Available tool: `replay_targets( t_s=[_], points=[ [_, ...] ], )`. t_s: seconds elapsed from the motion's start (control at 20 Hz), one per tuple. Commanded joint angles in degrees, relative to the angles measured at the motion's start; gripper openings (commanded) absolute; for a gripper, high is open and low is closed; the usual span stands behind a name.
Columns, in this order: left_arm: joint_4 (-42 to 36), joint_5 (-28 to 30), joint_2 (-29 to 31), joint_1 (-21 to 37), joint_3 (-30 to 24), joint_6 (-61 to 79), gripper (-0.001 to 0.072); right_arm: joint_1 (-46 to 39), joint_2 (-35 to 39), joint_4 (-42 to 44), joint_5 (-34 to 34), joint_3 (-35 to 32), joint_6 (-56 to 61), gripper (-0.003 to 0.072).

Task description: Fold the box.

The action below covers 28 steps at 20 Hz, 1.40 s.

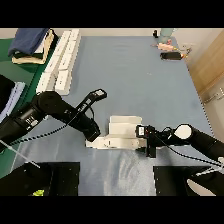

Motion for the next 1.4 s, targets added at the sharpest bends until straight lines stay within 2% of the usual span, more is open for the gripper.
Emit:
replay_targets(
  t_s=[0.0, 0.15, 0.2, 0.25, 0.3, 0.4, 0.45, 0.6, 0.8, 1.1, 1.15, 1.2, 1.25, 1.3, 1.35],
  points=[
    [1.1, -3.3, 2.3, 2.8, -2.2, 16.2, 0.001, 0.0, 0.0, 0.0, 0.0, 0.0, 0.0, 0.0505],
    [-2.3, -1.2, 7.5, 7.2, -9.6, 34.6, 0.0017, 0.0, 0.0, 0.0, 0.0, 0.0, 0.0, 0.0505],
    [-4.0, 0.3, 8.8, 8.3, -12.2, 39.1, 0.0048, 0.0, 0.0, 0.0, 0.0, 0.0, 0.0, 0.0504],
    [-5.6, 3.9, 9.5, 8.8, -14.6, 41.4, 0.0438, 0.0, 0.0, 0.0, 0.0, 0.0, 0.0, 0.0504],
    [-8.3, 9.5, 9.5, 8.6, -17.0, 41.3, 0.0691, 0.0, 0.0, 0.0, 0.0, 0.0, 0.0, 0.0505],
    [-13.4, 17.4, 8.5, 8.0, -20.4, 44.2, 0.0692, 0.0, 0.0, 0.0, 0.0, 0.0, 0.0, 0.0504],
    [-14.1, 19.5, 7.4, 7.2, -21.3, 48.0, 0.0692, 0.0, 0.0, 0.0, 0.0, 0.0, 0.0, 0.0505],
    [-16.0, 21.0, 2.5, 4.3, -21.7, 55.9, 0.0691, 0.0, 0.0, 0.0, 0.0, 0.0, 0.0, 0.0505],
    [-20.8, 23.5, -3.0, 2.1, -21.3, 59.5, 0.0691, 0.0, 0.0, 0.0, 0.0, 0.0, 0.0, 0.0505],
    [-23.0, 26.2, -7.7, -1.5, -21.0, 62.2, 0.069, 0.0, 0.0, 0.0, 0.0, 0.0, 0.0, 0.0504],
    [-23.3, 26.6, -8.3, -1.5, -21.0, 62.2, 0.0642, 0.0, 0.0, 0.0, 0.0, 0.0, 0.0, 0.0505],
    [-23.4, 26.7, -8.5, -1.5, -21.0, 62.3, 0.0496, 0.0, 0.0, 0.0, 0.0, 0.0, 0.0, 0.0505],
    [-23.5, 26.6, -8.6, -1.5, -21.0, 62.3, 0.0437, 0.0, 0.0, 0.0, 0.0, 0.0, 0.0, 0.0505],
    [-23.7, 26.7, -8.6, -1.7, -21.0, 62.3, 0.0436, 0.0, 0.0, 0.0, 0.0, 0.0, 0.0, 0.0505],
    [-23.9, 26.7, -8.6, -1.9, -21.0, 62.4, 0.0395, 0.0, 0.0, 0.0, 0.0, 0.0, 0.0, 0.0505]
  ],
)
